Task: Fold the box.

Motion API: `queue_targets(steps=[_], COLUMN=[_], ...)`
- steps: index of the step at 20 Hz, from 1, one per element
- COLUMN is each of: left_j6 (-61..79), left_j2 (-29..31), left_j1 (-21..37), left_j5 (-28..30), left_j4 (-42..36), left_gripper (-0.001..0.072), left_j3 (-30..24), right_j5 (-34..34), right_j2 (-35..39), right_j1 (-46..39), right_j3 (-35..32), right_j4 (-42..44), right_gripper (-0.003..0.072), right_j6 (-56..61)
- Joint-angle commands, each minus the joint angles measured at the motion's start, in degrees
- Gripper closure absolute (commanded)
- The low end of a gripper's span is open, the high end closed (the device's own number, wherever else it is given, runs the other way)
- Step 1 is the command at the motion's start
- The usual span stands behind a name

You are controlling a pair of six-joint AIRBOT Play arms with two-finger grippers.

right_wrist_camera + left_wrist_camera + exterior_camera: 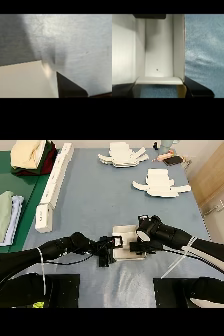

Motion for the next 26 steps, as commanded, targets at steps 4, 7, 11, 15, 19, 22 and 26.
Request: queue_targets(steps=[4, 7, 11, 15, 19, 22, 26], left_j6=[0.17, 0.17, 0.17, 0.17, 0.17, 0.17, 0.17], left_j2=[-0.02, -0.02, -0.02, -0.02, -0.02, -0.02, -0.02], left_j1=[0.0, 0.0, 0.02, 0.0, 0.0, 0.02, 0.0], left_j5=[-0.07, -0.09, -0.07, -0.07, -0.07, -0.07, -0.07], left_j4=[0.11, 0.11, 0.11, 0.11, 0.11, 0.11, 0.11], left_gripper=[0.0185, 0.0185, 0.0185, 0.0185, 0.0185, 0.0185, 0.0185], left_j3=[0.04, 0.04, 0.04, 0.04, 0.04, 0.04, 0.04], right_j5=[1.09, 2.1, 3.06, 3.32, -1.18, -4.68, 0.61], right_j2=[4.11, 9.38, 18.8, 23.43, 17.53, 7.28, -7.13], right_j1=[0.44, 0.31, -0.59, -11.85, -32.26, -45.0, -50.45], right_j3=[0.07, 0.07, 1.07, 1.2, 1.11, 1.14, 1.14], right_j4=[1.4, 1.29, 0.26, -0.72, 12.96, 35.39, 65.31], right_gripper=[0.027, 0.027, 0.0468, 0.0686, 0.0686, 0.0686, 0.0686], right_j6=[-1.05, -0.85, -1.01, -10.29, -31.58, -51.08, -71.45])
